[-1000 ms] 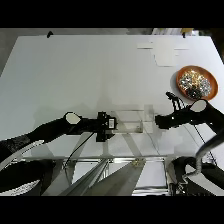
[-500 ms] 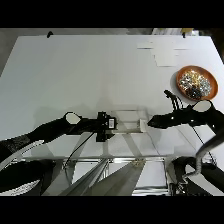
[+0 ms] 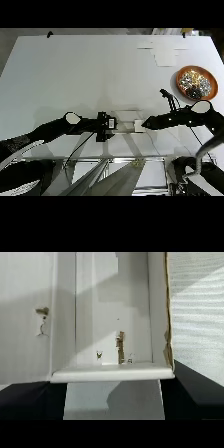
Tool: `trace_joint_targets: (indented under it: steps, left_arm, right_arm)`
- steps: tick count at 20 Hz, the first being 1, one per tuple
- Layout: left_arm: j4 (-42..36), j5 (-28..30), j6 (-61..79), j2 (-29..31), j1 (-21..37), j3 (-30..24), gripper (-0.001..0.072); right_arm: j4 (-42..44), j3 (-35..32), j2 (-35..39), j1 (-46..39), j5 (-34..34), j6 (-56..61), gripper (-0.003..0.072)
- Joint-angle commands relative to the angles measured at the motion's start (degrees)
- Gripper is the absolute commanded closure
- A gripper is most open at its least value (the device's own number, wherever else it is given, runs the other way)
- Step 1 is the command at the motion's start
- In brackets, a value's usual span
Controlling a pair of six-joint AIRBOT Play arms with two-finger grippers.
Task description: Fold the box and place the chain.
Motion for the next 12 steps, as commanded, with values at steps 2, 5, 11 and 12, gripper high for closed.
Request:
trace_joint_targets:
  steps: [2, 5, 11, 12]
  left_arm:
    - [0.0, 0.0, 0.0, 0.0, 0.0, 0.0, 0.0559]
    - [0.0, 0.0, 0.0, 0.0, 0.0, 0.0, 0.0559]
    - [0.0, 0.0, 0.0, 0.0, 0.0, 0.0, 0.0559]
    - [0.0, 0.0, 0.0, 0.0, 0.0, 0.0, 0.0559]
  right_arm:
    - [-0.4, 0.1, 0.1, 4.6, -4.6, 1.0, 0.0279]
    - [-4.6, 1.8, 0.1, 9.2, -8.9, 11.1, 0.0279]
    - [-25.4, 6.6, 0.0, 21.8, -12.6, 39.3, 0.028]
    - [-28.1, 7.1, 0.0, 23.3, -13.0, 44.2, 0.028]
